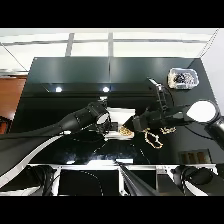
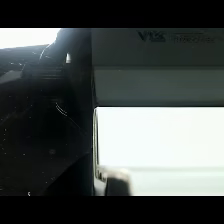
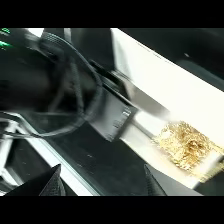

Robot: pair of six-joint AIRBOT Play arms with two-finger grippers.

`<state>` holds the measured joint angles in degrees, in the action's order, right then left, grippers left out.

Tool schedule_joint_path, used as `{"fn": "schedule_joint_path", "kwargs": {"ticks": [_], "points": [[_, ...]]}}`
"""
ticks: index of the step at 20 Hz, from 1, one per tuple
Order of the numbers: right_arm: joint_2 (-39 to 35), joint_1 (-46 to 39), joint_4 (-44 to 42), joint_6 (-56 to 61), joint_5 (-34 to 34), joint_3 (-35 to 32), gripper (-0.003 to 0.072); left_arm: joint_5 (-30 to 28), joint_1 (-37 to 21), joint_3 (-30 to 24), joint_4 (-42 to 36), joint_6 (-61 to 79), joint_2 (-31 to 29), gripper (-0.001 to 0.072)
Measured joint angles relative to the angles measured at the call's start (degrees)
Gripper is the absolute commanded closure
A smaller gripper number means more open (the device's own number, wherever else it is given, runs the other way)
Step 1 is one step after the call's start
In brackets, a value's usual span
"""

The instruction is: Fold the box and place the chain.

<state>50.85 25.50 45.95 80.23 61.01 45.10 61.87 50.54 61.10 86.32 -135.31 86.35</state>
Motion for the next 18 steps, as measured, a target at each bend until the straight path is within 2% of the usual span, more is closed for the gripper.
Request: {"fn": "schedule_joint_path", "kwargs": {"ticks": [5, 6, 7, 10, 13, 18], "points": [[-6.2, -12.7, 9.4, -7.9, 5.4, -1.0, 0.0071, -0.1, 0.0, 0.0, 0.0, 0.0, 0.0, 0.0680], [-7.4, -14.8, 11.2, -10.9, 5.3, -2.2, -0.0034, -0.1, 0.0, 0.0, 0.0, 0.0, 0.0, 0.0680], [-8.2, -16.7, 12.8, -14.3, 4.5, -4.0, -0.0034, -0.1, 0.0, 0.0, 0.0, 0.0, 0.0, 0.0680], [-9.3, -19.1, 14.3, -26.6, -2.1, -11.2, -0.0034, -0.1, 0.0, 0.0, 0.0, 0.0, 0.0, 0.0680], [-8.8, -18.4, 11.3, -42.8, -9.4, -18.8, -0.0034, -0.1, 0.0, 0.0, 0.0, 0.0, 0.0, 0.0680], [-2.9, -14.0, 4.0, -64.5, -17.0, -24.3, -0.0034, 0.0, 0.0, 0.0, 0.0, 0.0, 0.0, 0.0680]]}}
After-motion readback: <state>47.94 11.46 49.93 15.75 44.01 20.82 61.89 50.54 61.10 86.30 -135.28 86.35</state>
